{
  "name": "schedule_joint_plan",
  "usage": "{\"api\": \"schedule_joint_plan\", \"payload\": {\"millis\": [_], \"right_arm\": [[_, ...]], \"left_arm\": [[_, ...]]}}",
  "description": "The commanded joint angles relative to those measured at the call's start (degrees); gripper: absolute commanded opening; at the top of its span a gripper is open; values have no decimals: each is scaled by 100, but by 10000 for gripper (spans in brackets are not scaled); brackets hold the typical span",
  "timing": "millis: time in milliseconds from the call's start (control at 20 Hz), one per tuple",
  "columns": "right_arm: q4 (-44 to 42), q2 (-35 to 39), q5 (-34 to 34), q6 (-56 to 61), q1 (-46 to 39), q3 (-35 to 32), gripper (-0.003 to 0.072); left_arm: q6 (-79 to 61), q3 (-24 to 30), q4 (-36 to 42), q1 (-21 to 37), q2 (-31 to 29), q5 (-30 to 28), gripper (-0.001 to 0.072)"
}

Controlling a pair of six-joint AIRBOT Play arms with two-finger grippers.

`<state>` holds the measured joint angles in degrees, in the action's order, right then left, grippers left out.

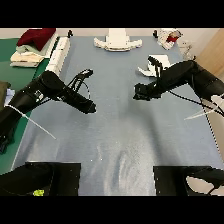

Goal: Fold the box.

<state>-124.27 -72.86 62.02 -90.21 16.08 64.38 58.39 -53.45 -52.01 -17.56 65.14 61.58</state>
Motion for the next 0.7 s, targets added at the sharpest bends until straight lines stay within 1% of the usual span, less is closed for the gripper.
{"api": "schedule_joint_plan", "payload": {"millis": [0, 100, 150, 200, 250, 350, 400, 450, 550, 650], "right_arm": [[-131, -33, -315, 1272, 2, 7, 9], [-92, -39, -356, 1255, -9, 9, 11], [168, -44, -437, 1220, -37, 35, 22], [527, -74, -490, 1207, -131, 125, 82], [935, -168, -452, 1213, -321, 328, 180], [1526, -590, -138, 1217, -1080, 1091, 200], [1628, -874, 79, 1217, -1519, 1534, 321], [1648, -1217, 269, 1213, -2011, 2028, 377], [1646, -1902, 490, 1213, -2844, 2916, 377], [1576, -2496, 511, 1217, -3442, 3539, 377]], "left_arm": [[-2, 0, -2, 2, -7, 0, 12], [-2, 0, 15, 2, -4, -2, 11], [-2, 0, 15, 2, -4, -7, 11], [-2, 0, 15, 2, -4, -4, 12], [-2, 0, 15, 2, -7, -4, 12], [-2, 0, 15, 2, -4, -4, 11], [-2, 0, 15, 2, -4, -4, 11], [-2, 0, 15, 2, -4, -4, 11], [-2, 0, 15, 2, -4, -7, 11], [-2, 0, 15, 2, -4, -4, 12]]}}
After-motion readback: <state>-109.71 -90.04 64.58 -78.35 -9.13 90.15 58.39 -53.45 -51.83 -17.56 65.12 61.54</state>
